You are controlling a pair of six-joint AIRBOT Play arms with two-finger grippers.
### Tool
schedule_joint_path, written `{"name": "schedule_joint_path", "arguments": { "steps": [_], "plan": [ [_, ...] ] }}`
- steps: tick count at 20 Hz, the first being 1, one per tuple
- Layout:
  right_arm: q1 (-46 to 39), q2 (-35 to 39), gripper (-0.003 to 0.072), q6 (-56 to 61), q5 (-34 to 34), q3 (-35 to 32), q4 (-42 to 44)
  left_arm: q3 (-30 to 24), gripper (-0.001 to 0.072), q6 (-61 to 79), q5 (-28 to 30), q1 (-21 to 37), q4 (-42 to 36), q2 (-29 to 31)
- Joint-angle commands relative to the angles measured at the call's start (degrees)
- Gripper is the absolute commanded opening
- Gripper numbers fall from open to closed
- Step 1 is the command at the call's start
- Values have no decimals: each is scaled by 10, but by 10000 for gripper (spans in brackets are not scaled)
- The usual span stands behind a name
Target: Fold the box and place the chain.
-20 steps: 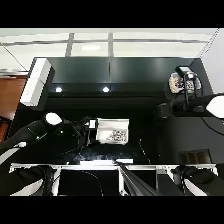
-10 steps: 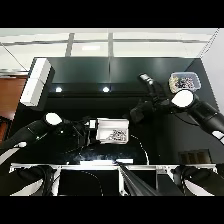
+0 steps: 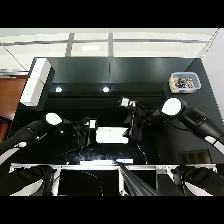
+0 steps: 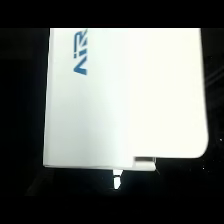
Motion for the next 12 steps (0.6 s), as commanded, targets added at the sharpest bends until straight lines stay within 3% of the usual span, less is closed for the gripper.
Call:
{"name": "schedule_joint_path", "arguments": {
  "steps": [1,12],
  "plan": [
    [37,0,678,-23,-42,-9,-36,0,462,0,0,0,0,0],
    [41,0,678,-8,-18,-9,-17,0,462,0,-2,0,0,0]
  ]
}}
